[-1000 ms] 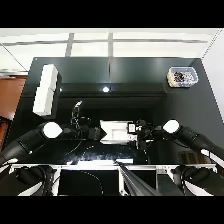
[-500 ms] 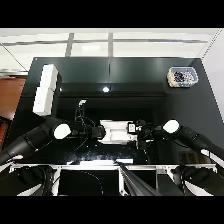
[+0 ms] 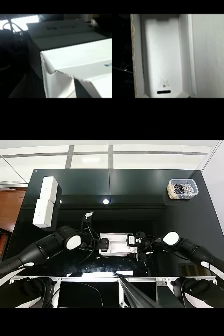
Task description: Fold the box and place the chain.
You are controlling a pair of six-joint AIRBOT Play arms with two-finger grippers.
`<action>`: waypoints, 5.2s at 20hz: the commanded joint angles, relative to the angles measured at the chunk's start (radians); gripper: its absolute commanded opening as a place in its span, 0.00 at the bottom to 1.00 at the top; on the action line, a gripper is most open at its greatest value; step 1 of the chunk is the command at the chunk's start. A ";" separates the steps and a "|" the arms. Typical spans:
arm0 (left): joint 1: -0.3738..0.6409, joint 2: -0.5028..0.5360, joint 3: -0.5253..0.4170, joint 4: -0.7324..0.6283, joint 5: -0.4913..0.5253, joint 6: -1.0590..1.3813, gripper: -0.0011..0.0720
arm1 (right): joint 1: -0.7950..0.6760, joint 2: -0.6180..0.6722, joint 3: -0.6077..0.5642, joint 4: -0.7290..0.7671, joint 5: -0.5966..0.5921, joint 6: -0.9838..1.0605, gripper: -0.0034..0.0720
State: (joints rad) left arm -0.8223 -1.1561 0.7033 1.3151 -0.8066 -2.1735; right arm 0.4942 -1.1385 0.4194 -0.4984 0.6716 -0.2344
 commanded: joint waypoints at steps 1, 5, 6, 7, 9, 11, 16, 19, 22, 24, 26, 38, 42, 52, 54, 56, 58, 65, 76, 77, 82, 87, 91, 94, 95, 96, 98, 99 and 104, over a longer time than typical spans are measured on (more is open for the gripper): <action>-0.046 -0.010 0.019 0.096 -0.035 -0.124 0.93 | 0.000 0.000 0.000 0.000 0.000 0.000 0.67; -0.078 -0.087 0.086 0.143 -0.143 -0.148 0.91 | 0.000 0.000 0.000 0.000 0.000 0.000 0.67; -0.081 -0.105 0.104 0.144 -0.148 -0.148 0.83 | 0.000 0.000 0.000 0.000 0.000 0.000 0.67; -0.086 -0.119 0.120 0.148 -0.146 -0.159 0.83 | 0.000 0.000 0.000 0.000 0.000 0.000 0.67; -0.094 -0.138 0.140 0.167 -0.154 -0.185 0.78 | 0.000 0.000 0.000 0.000 0.000 0.000 0.67; -0.100 -0.166 0.152 0.172 -0.195 -0.214 0.68 | 0.000 0.000 0.000 0.000 0.000 0.000 0.67; -0.100 -0.191 0.195 0.190 -0.223 -0.241 0.59 | 0.000 0.000 0.000 0.000 0.000 0.000 0.67; -0.100 -0.201 0.200 0.190 -0.219 -0.242 0.49 | 0.000 0.000 0.000 0.000 0.000 0.000 0.67; -0.101 -0.228 0.226 0.183 -0.222 -0.241 0.49 | 0.000 0.000 0.000 0.000 0.000 0.000 0.67; -0.101 -0.243 0.236 0.172 -0.220 -0.240 0.49 | 0.000 0.000 0.000 0.000 0.000 0.000 0.67; -0.101 -0.250 0.236 0.165 -0.220 -0.240 0.49 | 0.000 0.000 0.000 0.000 0.000 0.000 0.67; -0.101 -0.252 0.236 0.160 -0.217 -0.238 0.08 | 0.000 0.000 0.000 0.000 0.000 0.000 0.67; -0.101 -0.251 0.236 0.160 -0.220 -0.238 0.09 | 0.000 0.000 0.000 0.000 0.000 0.000 0.67; -0.101 -0.252 0.236 0.161 -0.194 -0.231 0.12 | 0.000 0.000 0.000 0.000 0.000 0.000 0.67; -0.100 -0.253 0.236 0.162 -0.185 -0.212 0.05 | 0.000 0.000 0.000 0.000 0.001 0.000 0.67; -0.101 -0.253 0.236 0.165 -0.198 -0.212 0.05 | 0.000 0.001 0.000 0.000 0.001 0.004 0.79; -0.100 -0.253 0.236 0.167 -0.219 -0.212 0.05 | -0.002 0.029 0.001 -0.011 0.002 0.051 0.99; -0.100 -0.253 0.236 0.194 -0.249 -0.212 0.05 | -0.058 0.243 0.003 -0.322 0.182 0.288 0.99; -0.100 -0.253 0.236 0.225 -0.264 -0.213 0.05 | -0.023 0.141 -0.003 -0.160 0.098 0.124 0.96; -0.100 -0.253 0.236 0.225 -0.264 -0.213 0.05 | -0.010 0.141 -0.003 -0.160 0.074 0.125 0.69; -0.100 -0.253 0.236 0.225 -0.259 -0.213 0.05 | 0.021 0.126 -0.003 -0.074 0.051 0.141 0.25; -0.100 -0.253 0.236 0.222 -0.260 -0.213 0.05 | 0.106 0.077 -0.002 0.014 -0.007 0.148 0.25; -0.101 -0.253 0.236 0.221 -0.260 -0.213 0.05 | 0.118 0.074 -0.002 0.008 -0.093 0.151 0.25; -0.101 -0.253 0.236 0.221 -0.261 -0.213 0.05 | 0.119 0.074 -0.003 0.007 -0.072 0.151 0.26; -0.101 -0.253 0.236 0.221 -0.261 -0.213 0.05 | 0.119 0.074 -0.003 0.008 -0.069 0.158 0.36; -0.100 -0.253 0.236 0.221 -0.261 -0.213 0.05 | 0.119 0.074 -0.003 0.007 -0.069 0.164 0.57; -0.100 -0.253 0.236 0.220 -0.261 -0.213 0.05 | 0.119 0.074 -0.003 0.007 -0.069 0.171 0.57; -0.100 -0.253 0.236 0.220 -0.261 -0.213 0.05 | 0.119 0.074 -0.002 0.007 -0.069 0.171 0.42; -0.100 -0.253 0.236 0.220 -0.260 -0.213 0.05 | 0.118 0.074 -0.002 0.007 -0.073 0.179 0.24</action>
State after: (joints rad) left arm -0.9222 -1.4082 0.9386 1.5360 -1.0679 -2.3875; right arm 0.6125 -1.0645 0.4171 -0.4923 0.5991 -0.0620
